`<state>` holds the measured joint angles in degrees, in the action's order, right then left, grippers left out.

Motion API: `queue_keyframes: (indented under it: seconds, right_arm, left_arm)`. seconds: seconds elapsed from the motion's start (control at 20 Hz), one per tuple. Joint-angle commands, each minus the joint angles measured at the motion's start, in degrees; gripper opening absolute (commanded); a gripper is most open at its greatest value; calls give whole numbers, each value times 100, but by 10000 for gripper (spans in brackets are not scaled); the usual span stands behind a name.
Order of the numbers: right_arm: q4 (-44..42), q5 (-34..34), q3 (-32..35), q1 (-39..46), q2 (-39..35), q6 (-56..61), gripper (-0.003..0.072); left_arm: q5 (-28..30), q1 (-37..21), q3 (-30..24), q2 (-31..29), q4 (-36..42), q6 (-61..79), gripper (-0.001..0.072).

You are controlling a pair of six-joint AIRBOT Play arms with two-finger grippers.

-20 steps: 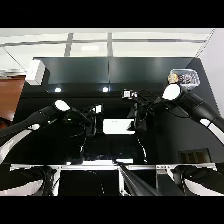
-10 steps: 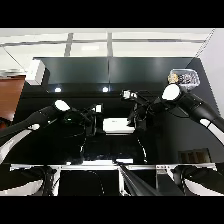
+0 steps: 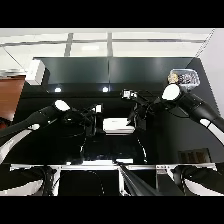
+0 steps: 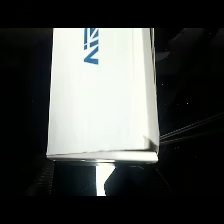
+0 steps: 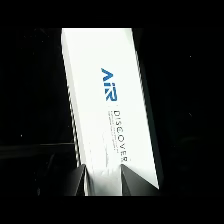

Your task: Fold the box and place the chain.

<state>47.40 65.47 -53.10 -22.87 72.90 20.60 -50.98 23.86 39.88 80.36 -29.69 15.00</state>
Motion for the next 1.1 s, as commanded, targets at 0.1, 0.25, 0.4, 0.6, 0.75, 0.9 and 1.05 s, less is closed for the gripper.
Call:
queue_keyframes:
  seconds: [0.1,0.25,0.4,0.6,0.75,0.9,1.05]
  right_arm:
    - [-33,-13,4,-4,0,149,236]
    - [-9,-20,4,-4,0,149,236]
    - [83,-90,17,-7,0,151,235]
    - [85,-151,87,-46,0,153,235]
    - [85,-210,90,-101,0,153,235]
    - [85,-160,90,-131,0,155,236]
    - [92,-140,160,-131,4,168,306]
  left_arm:
    - [-4,2,4,2,-2,0,348]
    - [-4,2,4,2,-2,0,348]
    - [-4,2,4,2,-2,0,348]
    - [-7,2,4,2,-4,0,348]
    - [-7,2,4,2,-4,0,348]
    - [-7,2,4,2,-4,2,348]
    - [-7,2,4,2,-4,0,348]
